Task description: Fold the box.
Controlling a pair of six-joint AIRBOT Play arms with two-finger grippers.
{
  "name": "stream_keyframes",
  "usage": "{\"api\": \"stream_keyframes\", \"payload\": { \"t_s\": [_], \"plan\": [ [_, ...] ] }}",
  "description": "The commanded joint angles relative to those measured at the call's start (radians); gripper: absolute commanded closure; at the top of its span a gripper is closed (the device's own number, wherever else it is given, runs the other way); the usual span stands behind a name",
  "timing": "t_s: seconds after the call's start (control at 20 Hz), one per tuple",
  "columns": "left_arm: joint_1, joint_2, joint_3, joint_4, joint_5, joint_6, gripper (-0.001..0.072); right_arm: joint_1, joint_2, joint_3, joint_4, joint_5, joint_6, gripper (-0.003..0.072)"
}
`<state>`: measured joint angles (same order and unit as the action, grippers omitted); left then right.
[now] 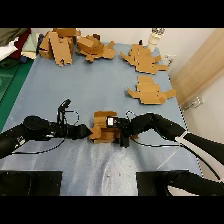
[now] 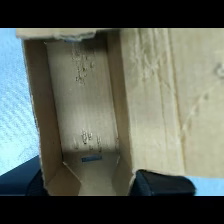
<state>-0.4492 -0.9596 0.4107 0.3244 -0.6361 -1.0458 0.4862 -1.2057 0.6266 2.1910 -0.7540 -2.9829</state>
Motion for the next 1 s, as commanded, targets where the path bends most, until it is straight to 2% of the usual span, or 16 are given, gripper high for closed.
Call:
{"api": "stream_keyframes", "payload": {
  "t_s": [0.0,0.05,0.1,0.3,0.4,0.6,0.8,0.95],
  "plan": [
    [0.000,0.000,0.001,-0.037,0.028,0.002,0.0400,0.000,0.000,0.000,0.000,0.000,0.000,0.0092],
    [0.000,0.000,0.001,-0.034,0.034,0.005,0.0441,0.000,0.000,0.000,0.000,0.000,0.000,0.0092],
    [0.000,0.000,0.001,-0.032,0.031,0.016,0.0448,0.000,0.000,0.000,0.000,0.000,0.000,0.0092],
    [0.000,0.000,0.008,-0.027,-0.042,0.077,0.0448,0.000,0.000,0.000,0.000,0.000,0.000,0.0092],
    [0.000,0.000,0.032,0.029,-0.055,0.035,0.0448,0.000,0.000,0.000,0.000,0.000,0.000,0.0092],
    [-0.035,-0.002,0.100,0.267,-0.052,-0.174,0.0448,0.000,0.000,0.000,0.000,-0.011,0.000,0.0092],
    [-0.151,-0.021,0.177,0.583,-0.054,-0.447,0.0448,0.000,0.000,0.000,0.000,-0.011,0.000,0.0092],
    [-0.228,-0.063,0.244,0.732,-0.056,-0.616,0.0447,0.000,0.000,0.000,0.000,-0.014,0.000,0.0092]
  ]
}}
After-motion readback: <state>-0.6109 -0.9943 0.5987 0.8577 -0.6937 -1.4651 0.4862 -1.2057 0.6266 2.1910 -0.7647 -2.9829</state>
